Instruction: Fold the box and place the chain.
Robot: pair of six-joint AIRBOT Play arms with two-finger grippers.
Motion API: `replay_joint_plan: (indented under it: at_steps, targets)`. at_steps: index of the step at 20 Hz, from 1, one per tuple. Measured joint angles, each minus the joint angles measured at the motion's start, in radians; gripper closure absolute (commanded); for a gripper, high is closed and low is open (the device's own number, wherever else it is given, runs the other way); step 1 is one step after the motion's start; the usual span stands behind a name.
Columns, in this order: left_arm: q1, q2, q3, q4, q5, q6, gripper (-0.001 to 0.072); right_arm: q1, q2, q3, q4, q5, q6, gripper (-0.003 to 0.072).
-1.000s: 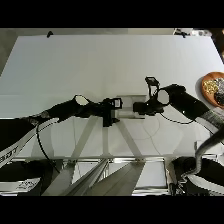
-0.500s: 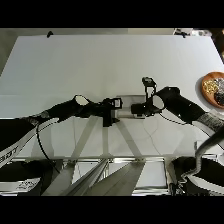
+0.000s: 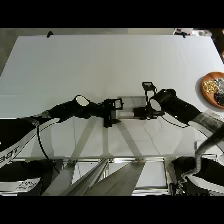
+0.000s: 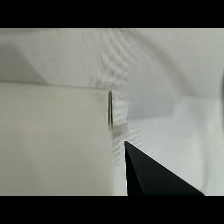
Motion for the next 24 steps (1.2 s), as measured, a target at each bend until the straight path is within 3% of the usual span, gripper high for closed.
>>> replay_joint_plan:
  at_steps: [2, 8, 9, 11, 24]
  targets:
    - [0.000, 0.000, 0.000, -0.002, 0.000, -0.001, 0.0212, 0.000, 0.000, 0.000, 0.003, 0.003, 0.003, 0.0671]
    - [0.000, 0.000, 0.000, -0.001, -0.006, -0.003, 0.0212, 0.000, 0.000, 0.000, -0.005, 0.002, 0.007, 0.0671]
    - [0.000, 0.000, 0.000, -0.001, -0.007, -0.002, 0.0212, 0.000, 0.000, 0.000, -0.005, 0.001, 0.007, 0.0656]
    - [0.000, 0.000, 0.000, 0.003, -0.009, 0.001, 0.0212, 0.000, 0.000, 0.000, -0.009, -0.001, 0.000, 0.0555]
    - [0.001, 0.000, 0.000, 0.002, -0.012, 0.000, 0.0212, 0.000, -0.034, 0.000, 0.010, -0.040, 0.006, 0.0572]
